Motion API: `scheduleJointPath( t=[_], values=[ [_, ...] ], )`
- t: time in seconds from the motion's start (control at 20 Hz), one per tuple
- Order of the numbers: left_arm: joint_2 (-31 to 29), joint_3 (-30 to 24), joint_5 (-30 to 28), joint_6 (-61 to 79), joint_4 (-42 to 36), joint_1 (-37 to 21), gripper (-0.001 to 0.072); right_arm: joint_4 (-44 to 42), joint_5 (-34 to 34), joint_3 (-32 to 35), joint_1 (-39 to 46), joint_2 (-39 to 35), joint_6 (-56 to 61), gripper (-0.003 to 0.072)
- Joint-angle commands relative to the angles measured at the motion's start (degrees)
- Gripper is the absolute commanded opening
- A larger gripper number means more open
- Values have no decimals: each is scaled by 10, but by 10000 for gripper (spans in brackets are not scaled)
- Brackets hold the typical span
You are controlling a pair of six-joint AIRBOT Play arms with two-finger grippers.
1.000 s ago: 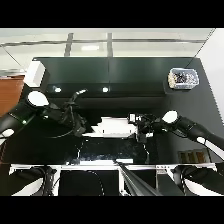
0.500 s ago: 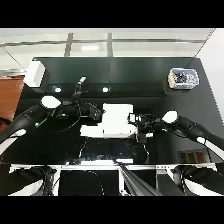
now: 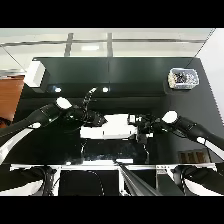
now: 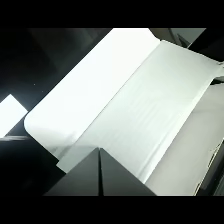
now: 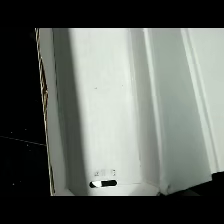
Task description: Fold the box and place the chain.
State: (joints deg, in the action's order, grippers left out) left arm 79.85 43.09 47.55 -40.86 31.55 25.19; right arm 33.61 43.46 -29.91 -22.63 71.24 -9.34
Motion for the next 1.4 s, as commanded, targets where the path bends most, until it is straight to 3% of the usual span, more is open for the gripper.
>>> scheduleJointPath(
  t=[0.0,0.2,0.35,0.45,0.5,0.55,0.6,0.75,0.85,1.0,1.2,1.35],
  values=[
    [-33,24,19,-2,53,-22,23,-2,-2,0,0,0,2,202],
    [-145,26,75,-12,110,-79,23,-2,-2,0,0,0,3,202],
    [-211,-2,169,111,169,-96,24,-2,-2,0,0,0,3,202],
    [-217,-30,209,191,191,-93,48,-2,-2,0,0,0,3,201],
    [-215,-45,214,242,199,-86,229,-2,-2,0,0,0,3,202],
    [-213,-59,196,305,209,-78,561,-2,-2,0,0,0,3,202],
    [-211,-75,162,344,210,-68,713,-2,-2,0,0,0,3,202],
    [-192,-86,71,428,247,-24,712,-2,-2,0,0,0,3,202],
    [-168,-86,21,433,223,-3,712,-2,-2,0,0,0,3,202],
    [-123,-86,2,442,170,12,699,-2,-2,0,0,0,3,202],
    [-105,-86,-10,442,122,18,685,-2,-2,0,0,0,3,202],
    [-105,-83,3,442,114,18,410,-2,-2,0,0,0,3,202]
  ],
)
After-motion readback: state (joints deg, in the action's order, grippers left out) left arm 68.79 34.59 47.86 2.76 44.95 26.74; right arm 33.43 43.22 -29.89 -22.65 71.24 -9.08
